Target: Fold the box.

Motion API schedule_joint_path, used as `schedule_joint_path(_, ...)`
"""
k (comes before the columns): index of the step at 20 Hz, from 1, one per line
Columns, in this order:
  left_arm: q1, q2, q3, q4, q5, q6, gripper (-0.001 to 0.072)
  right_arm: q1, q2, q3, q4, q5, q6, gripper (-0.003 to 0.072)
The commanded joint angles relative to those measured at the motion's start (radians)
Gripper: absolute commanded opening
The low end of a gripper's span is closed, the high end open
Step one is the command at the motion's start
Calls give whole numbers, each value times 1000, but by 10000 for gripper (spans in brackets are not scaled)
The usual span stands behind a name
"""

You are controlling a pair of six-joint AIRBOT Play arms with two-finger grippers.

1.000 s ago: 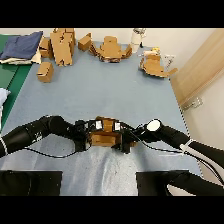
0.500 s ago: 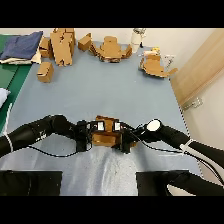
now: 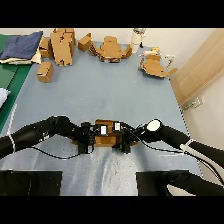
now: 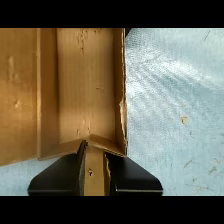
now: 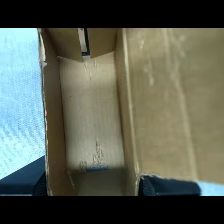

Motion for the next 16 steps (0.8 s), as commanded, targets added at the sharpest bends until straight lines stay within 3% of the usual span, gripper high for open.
schedule_joint_path(1,-2,-2,1,0,1,-3,165,1,0,0,2,0,2,578)
schedule_joint_path(8,-1,-2,1,0,2,-4,175,1,0,0,0,3,3,574)
schedule_joint_path(10,-2,-2,1,0,3,-5,175,1,0,0,-8,3,3,504)
schedule_joint_path(16,-2,-4,1,-8,32,-5,175,1,0,0,-18,4,2,504)
